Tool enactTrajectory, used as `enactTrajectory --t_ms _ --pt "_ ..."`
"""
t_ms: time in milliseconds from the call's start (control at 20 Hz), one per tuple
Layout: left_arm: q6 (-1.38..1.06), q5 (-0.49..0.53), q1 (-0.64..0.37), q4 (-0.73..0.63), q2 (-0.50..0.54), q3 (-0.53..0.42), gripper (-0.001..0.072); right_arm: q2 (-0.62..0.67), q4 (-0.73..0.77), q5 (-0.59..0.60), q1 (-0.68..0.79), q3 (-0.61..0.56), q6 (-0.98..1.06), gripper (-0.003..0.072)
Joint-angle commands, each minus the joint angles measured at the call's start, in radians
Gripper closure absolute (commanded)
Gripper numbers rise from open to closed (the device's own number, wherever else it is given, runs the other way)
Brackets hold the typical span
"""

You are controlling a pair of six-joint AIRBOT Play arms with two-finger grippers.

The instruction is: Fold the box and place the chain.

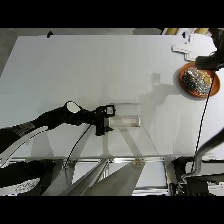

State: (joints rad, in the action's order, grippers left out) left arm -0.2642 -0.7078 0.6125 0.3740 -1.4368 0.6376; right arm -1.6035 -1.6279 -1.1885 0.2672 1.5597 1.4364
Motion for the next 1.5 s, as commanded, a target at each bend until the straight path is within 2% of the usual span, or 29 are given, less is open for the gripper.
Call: enactTrajectory --t_ms 0,100,550,600,650,1050,1100,1150,1200,1450 --pt "0.000 0.000 0.000 0.000 0.000 0.000 0.0457 -0.079 0.015 -0.008 0.027 0.000 -0.058 0.0420" --pt "0.000 0.000 0.000 0.000 0.000 0.000 0.0457 -0.109 0.033 -0.011 0.027 0.000 -0.061 0.0467" --pt "0.000 0.000 0.000 0.000 0.000 0.000 0.0457 -0.209 0.043 -0.026 0.027 0.000 -0.061 0.0467" --pt "0.000 0.000 0.000 0.000 0.000 0.000 0.0457 -0.214 0.043 -0.026 0.027 0.000 -0.061 0.0472" --pt "0.000 0.000 0.000 0.000 0.000 0.000 0.0457 -0.217 0.043 -0.026 0.027 0.000 -0.061 0.0516" --pt "0.000 0.000 0.000 0.000 0.000 0.000 0.0457 -0.227 0.043 0.003 0.027 0.000 -0.061 0.0531" --pt "0.000 0.000 0.000 0.000 0.000 0.000 0.0457 -0.227 0.043 0.008 0.027 0.000 -0.061 0.0548" --pt "0.000 0.000 0.000 0.000 0.000 0.000 0.0457 -0.227 0.043 0.009 0.027 0.000 -0.062 0.0623" --pt "0.000 0.000 0.000 0.000 0.000 0.000 0.0457 -0.227 0.043 0.009 0.027 0.000 -0.062 0.0665" --pt "0.000 0.000 0.000 0.000 0.000 0.000 0.0457 -0.196 0.055 -0.062 0.027 0.000 -0.109 0.0666"
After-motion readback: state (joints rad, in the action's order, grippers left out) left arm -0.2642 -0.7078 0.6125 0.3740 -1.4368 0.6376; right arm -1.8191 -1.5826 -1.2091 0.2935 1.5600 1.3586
